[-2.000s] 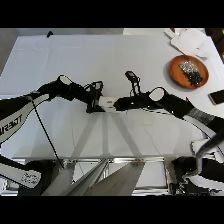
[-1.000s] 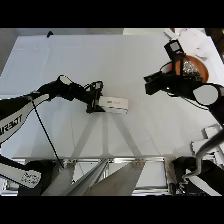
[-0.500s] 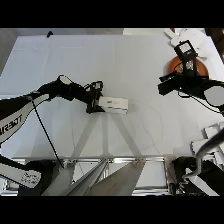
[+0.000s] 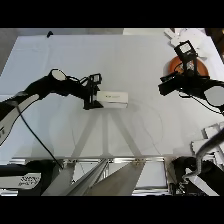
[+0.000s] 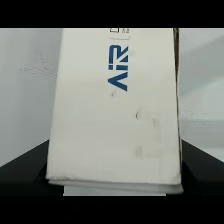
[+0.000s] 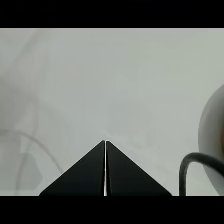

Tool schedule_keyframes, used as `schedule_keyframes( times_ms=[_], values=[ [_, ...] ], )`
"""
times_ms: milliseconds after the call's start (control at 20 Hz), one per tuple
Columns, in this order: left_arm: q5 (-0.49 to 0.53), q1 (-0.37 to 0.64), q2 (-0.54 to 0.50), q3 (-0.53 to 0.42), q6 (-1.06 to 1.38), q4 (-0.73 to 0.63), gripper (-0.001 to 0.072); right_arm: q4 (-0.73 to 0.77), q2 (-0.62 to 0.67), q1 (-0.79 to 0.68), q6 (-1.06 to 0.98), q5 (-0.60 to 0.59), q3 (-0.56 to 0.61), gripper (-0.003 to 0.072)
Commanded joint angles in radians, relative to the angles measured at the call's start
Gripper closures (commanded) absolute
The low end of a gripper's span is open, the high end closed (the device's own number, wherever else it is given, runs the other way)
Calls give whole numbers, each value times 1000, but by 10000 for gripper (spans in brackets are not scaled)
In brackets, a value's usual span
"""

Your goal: Fold the box and place the chain.

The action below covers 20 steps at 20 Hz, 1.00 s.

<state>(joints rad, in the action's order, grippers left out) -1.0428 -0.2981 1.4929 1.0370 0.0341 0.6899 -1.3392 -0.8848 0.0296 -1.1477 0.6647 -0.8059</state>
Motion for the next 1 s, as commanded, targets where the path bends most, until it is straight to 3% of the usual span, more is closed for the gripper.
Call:
schedule_keyframes(
  times_ms=[0,250,350,450,650,950],
  values=[
    [117,1,-208,1,-200,97,698,0,1,0,0,1,0,674],
    [469,29,-496,2,-524,106,699,0,1,0,0,1,0,674],
    [561,57,-555,2,-721,231,699,0,1,0,0,1,0,674],
    [566,111,-579,2,-996,459,700,0,0,0,0,0,0,674],
    [471,260,-563,2,-1469,883,699,0,0,0,0,1,0,674],
    [442,460,-433,2,-1501,888,699,0,1,0,0,1,0,674]
  ],
)
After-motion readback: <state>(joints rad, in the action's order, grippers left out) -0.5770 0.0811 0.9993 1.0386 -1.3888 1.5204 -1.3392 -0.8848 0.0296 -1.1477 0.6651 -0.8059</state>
